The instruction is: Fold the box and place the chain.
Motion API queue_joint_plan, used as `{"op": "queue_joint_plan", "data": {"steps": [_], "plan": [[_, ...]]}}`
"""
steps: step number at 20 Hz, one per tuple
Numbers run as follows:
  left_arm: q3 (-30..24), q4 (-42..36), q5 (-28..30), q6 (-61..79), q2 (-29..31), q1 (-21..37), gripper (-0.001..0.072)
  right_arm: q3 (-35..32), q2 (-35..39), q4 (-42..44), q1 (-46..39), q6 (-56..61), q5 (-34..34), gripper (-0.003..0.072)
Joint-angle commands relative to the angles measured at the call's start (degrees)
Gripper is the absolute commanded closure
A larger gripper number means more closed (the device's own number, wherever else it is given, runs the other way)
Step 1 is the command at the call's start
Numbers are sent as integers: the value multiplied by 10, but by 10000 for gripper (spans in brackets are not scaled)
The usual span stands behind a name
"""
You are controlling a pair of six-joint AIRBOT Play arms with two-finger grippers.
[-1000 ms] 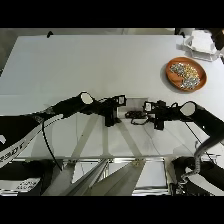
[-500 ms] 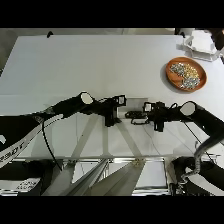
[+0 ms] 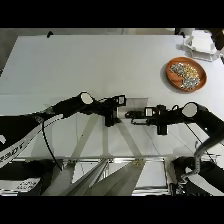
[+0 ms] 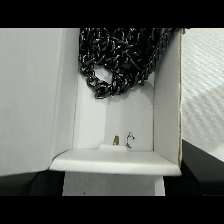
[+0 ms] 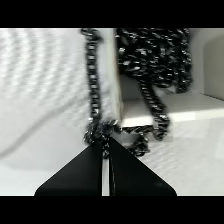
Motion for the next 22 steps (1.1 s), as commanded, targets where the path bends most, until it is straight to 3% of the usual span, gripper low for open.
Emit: {"op": "queue_joint_plan", "data": {"steps": [1, 8, 12, 22], "plan": [[0, 0, 0, 0, 0, 0, 620, 0, 19, -7, 0, 0, 34, 674], [0, 0, 0, 0, 0, 0, 620, 1, 68, 15, 0, -2, 91, 674], [0, 0, 0, 0, 0, 0, 620, 9, 139, 23, 0, 2, 91, 674], [0, 0, 0, 0, 0, 0, 620, 39, 325, 94, 0, 28, -45, 677]]}}
